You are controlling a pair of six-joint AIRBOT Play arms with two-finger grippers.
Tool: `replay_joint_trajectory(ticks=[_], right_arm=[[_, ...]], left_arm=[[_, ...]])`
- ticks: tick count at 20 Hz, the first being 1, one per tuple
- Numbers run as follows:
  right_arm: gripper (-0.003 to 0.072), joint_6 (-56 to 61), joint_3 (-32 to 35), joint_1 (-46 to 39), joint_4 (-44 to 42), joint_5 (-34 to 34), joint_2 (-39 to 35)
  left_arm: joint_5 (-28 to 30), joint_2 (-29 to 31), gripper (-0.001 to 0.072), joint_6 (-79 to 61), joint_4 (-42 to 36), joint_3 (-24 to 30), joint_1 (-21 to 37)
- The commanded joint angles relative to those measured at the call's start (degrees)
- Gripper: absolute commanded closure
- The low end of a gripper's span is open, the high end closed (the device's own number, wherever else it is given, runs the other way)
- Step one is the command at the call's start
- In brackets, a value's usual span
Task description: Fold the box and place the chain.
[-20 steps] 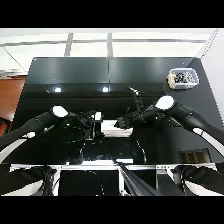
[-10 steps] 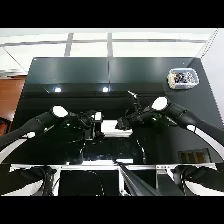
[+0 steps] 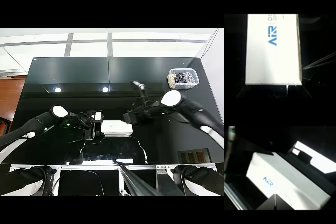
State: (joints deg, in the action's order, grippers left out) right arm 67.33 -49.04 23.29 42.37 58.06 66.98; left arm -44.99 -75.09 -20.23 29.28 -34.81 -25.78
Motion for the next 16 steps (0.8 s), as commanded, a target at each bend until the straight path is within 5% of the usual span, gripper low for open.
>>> replay_joint_trajectory(ticks=[1, 4, 5, 6, 12, 16], right_arm=[[0.0673, 8.59, -1.86, -5.27, 16.39, 3.37, -10.62], [0.0672, 20.09, -1.84, -10.19, 34.34, 7.37, -17.27], [0.0672, 21.77, -1.84, -11.72, 37.31, 9.07, -18.16], [0.0672, 22.14, -1.81, -13.25, 38.6, 10.95, -18.62], [0.0672, 22.14, -1.66, -16.11, 38.51, 11.26, -18.62], [0.0672, 22.86, -1.64, -16.11, 37.9, 8.66, -18.62]], left_arm=[[-0.04, -0.02, 0.0246, 0.04, 0.02, -0.09, 0.0], [-0.31, 0.48, 0.0203, 3.1, 0.04, -0.9, 0.0], [-0.61, 0.94, 0.0021, 4.68, 0.11, -1.29, 0.0], [-0.79, 1.75, -0.0004, 6.27, 0.37, -1.68, 0.02], [-7.45, 11.93, -0.0004, 15.1, 3.19, -4.22, 0.11], [-7.61, 10.88, -0.0004, 21.4, 1.18, -8.39, -1.6]])
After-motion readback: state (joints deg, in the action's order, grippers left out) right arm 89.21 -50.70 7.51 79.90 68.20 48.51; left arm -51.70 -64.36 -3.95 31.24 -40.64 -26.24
